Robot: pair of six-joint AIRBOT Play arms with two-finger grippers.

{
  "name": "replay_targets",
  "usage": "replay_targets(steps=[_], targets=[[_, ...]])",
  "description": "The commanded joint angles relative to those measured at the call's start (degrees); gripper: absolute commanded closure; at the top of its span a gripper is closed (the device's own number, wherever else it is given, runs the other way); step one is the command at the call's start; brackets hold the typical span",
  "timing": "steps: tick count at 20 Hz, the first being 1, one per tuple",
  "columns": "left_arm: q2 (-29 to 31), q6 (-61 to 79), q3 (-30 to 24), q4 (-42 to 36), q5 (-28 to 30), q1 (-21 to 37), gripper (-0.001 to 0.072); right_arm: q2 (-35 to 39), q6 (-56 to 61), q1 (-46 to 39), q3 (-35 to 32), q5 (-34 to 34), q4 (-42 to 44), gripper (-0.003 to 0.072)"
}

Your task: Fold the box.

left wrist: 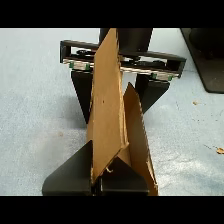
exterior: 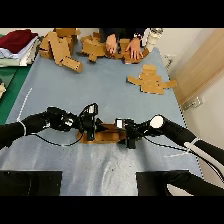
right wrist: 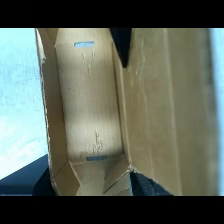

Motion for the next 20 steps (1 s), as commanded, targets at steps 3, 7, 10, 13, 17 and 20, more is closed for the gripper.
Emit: replay_targets(steps=[3, 7, 10, 13, 17, 20], targets=[[0.02, -0.02, 0.07, 0.0, 0.02, 0.0, 0.0695, 0.2, 0.04, 0.04, 0.04, 0.31, -0.26, 0.011], [0.02, -0.02, 0.07, 0.0, 0.02, 0.02, 0.0695, -0.55, 0.04, 0.04, 0.04, 0.28, -0.87, 0.0112], [0.02, -0.02, 0.07, 0.0, 0.02, 0.02, 0.0695, -0.76, 0.04, 0.04, 0.07, -0.15, -0.85, 0.0144], [0.02, -0.02, 0.07, -0.02, 0.02, 0.02, 0.0696, -0.76, 0.04, 0.04, 0.07, -0.13, -0.85, 0.018], [0.02, -0.02, 0.07, -0.02, 0.04, 0.02, 0.0695, -0.76, 0.04, 0.04, 0.07, -0.13, -0.85, 0.018], [0.04, -0.44, 0.07, -0.96, 1.11, 0.02, 0.0695, -0.76, 0.04, 0.04, 0.07, -0.13, -0.85, 0.018]])
